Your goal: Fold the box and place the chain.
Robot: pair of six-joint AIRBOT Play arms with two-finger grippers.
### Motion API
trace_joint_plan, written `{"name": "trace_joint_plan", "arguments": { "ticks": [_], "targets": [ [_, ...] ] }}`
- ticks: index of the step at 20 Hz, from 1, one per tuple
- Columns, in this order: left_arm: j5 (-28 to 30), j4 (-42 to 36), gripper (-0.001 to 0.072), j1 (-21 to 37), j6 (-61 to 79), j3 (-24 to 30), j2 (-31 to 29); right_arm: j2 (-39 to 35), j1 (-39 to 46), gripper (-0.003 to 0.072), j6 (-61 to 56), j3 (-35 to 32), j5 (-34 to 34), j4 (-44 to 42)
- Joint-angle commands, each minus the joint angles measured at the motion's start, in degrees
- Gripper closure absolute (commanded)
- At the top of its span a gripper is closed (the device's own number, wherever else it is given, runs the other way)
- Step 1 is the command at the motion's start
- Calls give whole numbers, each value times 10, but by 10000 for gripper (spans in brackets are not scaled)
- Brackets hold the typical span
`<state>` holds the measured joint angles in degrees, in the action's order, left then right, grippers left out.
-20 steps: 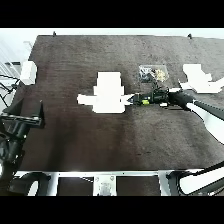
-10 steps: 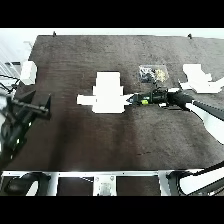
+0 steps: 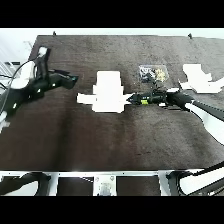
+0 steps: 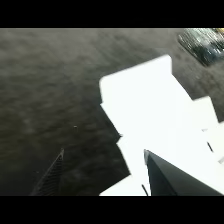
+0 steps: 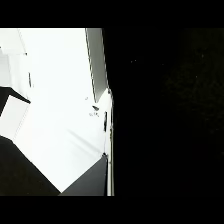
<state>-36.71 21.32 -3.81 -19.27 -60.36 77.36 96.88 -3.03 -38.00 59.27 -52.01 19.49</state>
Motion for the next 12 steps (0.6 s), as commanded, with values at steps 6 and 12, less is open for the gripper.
{"name": "trace_joint_plan", "arguments": {
  "ticks": [6, 12],
  "targets": [
    [-285, 197, 132, 0, -289, -347, 254, 0, -5, 682, 32, -2, 16, 0],
    [-399, 214, 133, 0, -377, -529, 399, 0, -5, 681, 36, -2, 14, 1]
  ]
}}
